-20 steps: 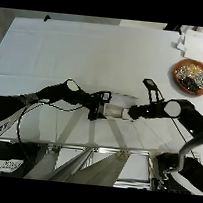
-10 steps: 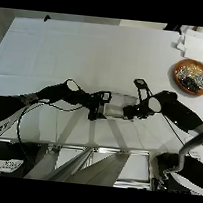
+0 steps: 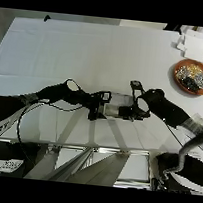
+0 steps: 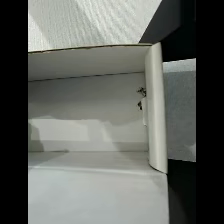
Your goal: Fold the box and place the chain.
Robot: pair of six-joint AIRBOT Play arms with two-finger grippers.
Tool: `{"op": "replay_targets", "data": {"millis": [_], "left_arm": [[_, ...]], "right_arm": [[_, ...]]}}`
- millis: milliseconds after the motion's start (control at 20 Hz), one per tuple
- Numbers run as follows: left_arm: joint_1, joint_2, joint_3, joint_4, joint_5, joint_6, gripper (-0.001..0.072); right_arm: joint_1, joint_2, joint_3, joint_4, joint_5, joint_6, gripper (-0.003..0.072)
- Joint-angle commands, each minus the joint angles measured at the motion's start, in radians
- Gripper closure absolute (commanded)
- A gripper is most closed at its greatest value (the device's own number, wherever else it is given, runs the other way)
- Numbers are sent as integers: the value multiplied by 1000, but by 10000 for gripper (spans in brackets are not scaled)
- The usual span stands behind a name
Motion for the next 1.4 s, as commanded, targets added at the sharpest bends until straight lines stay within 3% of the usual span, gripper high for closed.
{"op": "replay_targets", "data": {"millis": [0,150,200,300,350,450,550,650,800,900,1300,1350], "left_arm": [[0,0,0,0,0,0,319],[0,0,0,0,0,0,319],[0,0,0,0,0,0,319],[0,0,0,0,0,0,319],[0,0,0,0,0,0,319],[0,0,0,0,0,0,319],[0,0,0,0,0,0,319],[0,0,0,0,0,0,319],[0,0,0,0,0,0,319],[0,0,0,0,0,0,319],[0,0,0,0,0,0,319],[0,0,0,0,0,0,319]], "right_arm": [[13,-18,3,-29,19,51,366],[13,-18,3,-38,17,59,433],[13,-18,3,-43,16,77,513],[13,-18,3,-45,16,79,578],[13,-18,3,-45,16,79,646],[13,-18,3,-45,17,80,673],[13,-18,3,-45,14,79,672],[13,-18,3,-45,2,79,545],[13,-18,3,-54,-13,89,544],[13,-18,3,-98,-10,164,486],[13,-35,2,-134,-9,181,490],[13,-36,1,-133,-8,181,520]]}}
